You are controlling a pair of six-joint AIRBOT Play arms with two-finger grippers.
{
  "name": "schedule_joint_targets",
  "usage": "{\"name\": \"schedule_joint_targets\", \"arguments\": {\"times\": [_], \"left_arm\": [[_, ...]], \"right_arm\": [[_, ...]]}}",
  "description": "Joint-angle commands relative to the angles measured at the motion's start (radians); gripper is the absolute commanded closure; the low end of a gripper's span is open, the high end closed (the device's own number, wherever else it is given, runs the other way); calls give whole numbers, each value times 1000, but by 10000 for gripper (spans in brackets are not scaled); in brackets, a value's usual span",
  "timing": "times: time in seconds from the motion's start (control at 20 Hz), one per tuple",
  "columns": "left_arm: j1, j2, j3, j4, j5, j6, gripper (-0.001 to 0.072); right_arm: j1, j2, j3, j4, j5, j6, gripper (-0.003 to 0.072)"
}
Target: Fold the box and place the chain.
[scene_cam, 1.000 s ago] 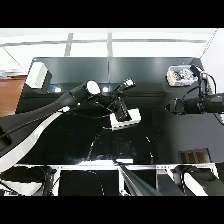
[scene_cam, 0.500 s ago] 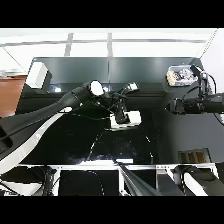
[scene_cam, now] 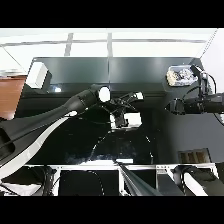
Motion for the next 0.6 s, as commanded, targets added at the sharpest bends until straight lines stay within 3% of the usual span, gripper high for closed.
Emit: {"name": "schedule_joint_targets", "arguments": {"times": [0.0, 0.05, 0.2, 0.25, 0.35, 0.55], "left_arm": [[-26, -12, 1, 130, 4, -27, -1], [-34, -13, 1, 172, 3, -34, 61], [-40, -5, 47, 298, -79, -179, 401], [-29, 5, 80, 337, -129, -245, 437], [21, 43, 146, 399, -236, -342, 437], [223, 159, 200, 476, -512, -549, 437]], "right_arm": [[0, 1, -1, 0, 0, 0, 670], [0, 1, -1, 0, 0, 3, 670], [0, 1, -1, 0, 7, 3, 670], [0, 1, -1, 0, 6, 4, 670], [0, 1, -1, 0, 2, 4, 670], [0, 1, -1, 0, 3, 4, 670]]}}
